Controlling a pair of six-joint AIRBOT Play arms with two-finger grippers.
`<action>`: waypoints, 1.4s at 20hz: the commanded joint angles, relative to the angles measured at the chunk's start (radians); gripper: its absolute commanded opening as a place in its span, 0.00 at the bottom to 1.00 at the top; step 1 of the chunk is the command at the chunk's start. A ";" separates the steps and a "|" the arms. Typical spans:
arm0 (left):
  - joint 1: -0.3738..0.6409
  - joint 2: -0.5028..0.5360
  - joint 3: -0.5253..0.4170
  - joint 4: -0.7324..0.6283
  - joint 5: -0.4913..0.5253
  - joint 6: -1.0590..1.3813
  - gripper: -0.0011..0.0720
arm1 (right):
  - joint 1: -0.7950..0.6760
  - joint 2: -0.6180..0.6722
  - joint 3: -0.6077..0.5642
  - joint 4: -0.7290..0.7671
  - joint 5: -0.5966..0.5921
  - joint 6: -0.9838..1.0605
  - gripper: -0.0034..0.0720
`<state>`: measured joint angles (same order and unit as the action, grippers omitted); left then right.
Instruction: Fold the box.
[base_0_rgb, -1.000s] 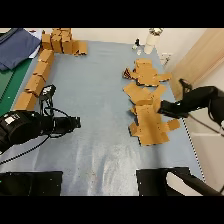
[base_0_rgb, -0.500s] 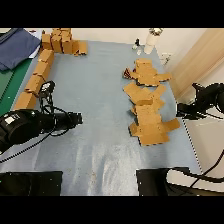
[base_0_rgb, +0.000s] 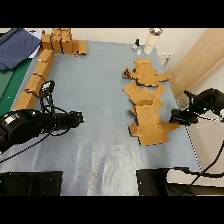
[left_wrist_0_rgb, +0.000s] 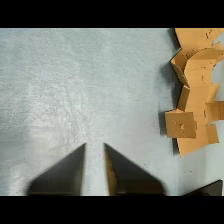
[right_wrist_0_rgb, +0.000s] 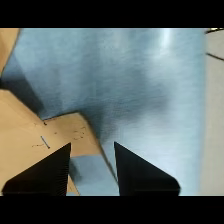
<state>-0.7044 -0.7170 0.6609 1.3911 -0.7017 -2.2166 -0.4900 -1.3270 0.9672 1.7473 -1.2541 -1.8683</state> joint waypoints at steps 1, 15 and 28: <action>0.000 0.000 0.001 -0.025 -0.006 0.003 0.52 | 0.000 -0.003 -0.052 0.039 0.018 -0.042 0.57; 0.002 0.009 0.043 -0.098 -0.008 0.116 0.52 | 0.041 0.010 -0.063 0.472 -0.198 -0.145 0.05; 0.073 -0.025 0.150 -0.077 -0.270 0.358 0.52 | 0.546 0.316 -0.439 0.565 0.091 0.006 0.05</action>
<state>-0.6750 -0.7181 0.8097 1.3045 -0.8597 -1.9266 -0.0547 -1.0870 0.6376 2.2730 -1.3369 -1.8503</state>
